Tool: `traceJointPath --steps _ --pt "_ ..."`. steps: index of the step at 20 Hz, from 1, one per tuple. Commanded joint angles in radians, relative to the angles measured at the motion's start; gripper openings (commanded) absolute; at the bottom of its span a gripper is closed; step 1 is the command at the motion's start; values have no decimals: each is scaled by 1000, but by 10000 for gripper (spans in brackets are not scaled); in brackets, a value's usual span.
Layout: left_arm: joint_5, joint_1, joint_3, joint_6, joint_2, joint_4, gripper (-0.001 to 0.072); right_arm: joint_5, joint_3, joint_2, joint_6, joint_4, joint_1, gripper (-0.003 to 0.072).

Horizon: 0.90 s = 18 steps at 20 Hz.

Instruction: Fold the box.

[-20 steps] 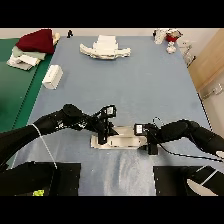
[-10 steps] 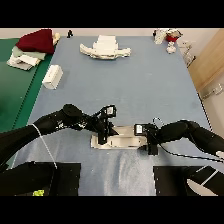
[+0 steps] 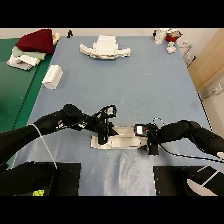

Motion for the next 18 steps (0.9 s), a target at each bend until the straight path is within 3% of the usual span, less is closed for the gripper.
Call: traceJointPath --steps 1,18 --pt "0 0 0 0 0 0 14 -1 1 1 1 1 0 531" --pt "10 0 0 0 0 -7 15 -1 1 1 1 0 0 530"
